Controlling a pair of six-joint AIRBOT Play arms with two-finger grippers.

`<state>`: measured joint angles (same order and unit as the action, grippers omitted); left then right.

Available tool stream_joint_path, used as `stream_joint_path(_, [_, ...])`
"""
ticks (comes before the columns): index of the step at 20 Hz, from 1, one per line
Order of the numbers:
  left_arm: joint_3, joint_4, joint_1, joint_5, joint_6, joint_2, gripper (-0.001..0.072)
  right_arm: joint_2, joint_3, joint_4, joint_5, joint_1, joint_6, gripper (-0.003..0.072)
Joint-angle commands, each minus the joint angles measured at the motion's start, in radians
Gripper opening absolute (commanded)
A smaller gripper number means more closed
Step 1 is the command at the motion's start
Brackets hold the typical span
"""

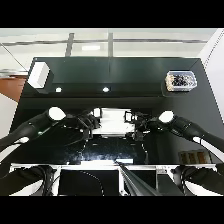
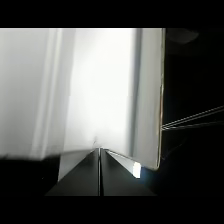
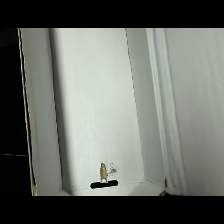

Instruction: Fold the box and place the chain.

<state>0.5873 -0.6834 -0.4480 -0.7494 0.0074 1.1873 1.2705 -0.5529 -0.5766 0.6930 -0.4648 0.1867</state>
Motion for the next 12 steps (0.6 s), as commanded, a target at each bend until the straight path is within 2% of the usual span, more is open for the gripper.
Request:
stream_joint_path(1, [0.000,-0.161,0.134,-0.122,-0.254,-0.120,0.0027,0.001,0.000,0.000,0.002,-0.001,0.000,0.0572])
stream_joint_path(4, [-0.001,-0.183,0.381,-0.229,-0.428,-0.242,0.0028,0.001,0.000,0.000,0.002,-0.001,0.000,0.0572])
stream_joint_path(7, [-0.003,-0.163,0.624,-0.304,-0.570,-0.238,0.0029,0.001,0.000,0.000,0.002,-0.001,0.000,0.0572])
stream_joint_path(9, [-0.011,-0.093,0.722,-0.349,-0.654,-0.209,0.0029,0.001,0.000,0.000,0.002,-0.001,0.000,0.0572])
stream_joint_path(11, [-0.050,-0.027,0.756,-0.351,-0.750,-0.175,0.0029,0.001,0.000,-0.001,0.002,-0.001,0.000,0.0572])
stream_joint_path(12, [-0.064,-0.005,0.756,-0.349,-0.877,-0.143,0.0029,0.001,0.000,0.000,0.002,-0.001,0.000,0.0572])
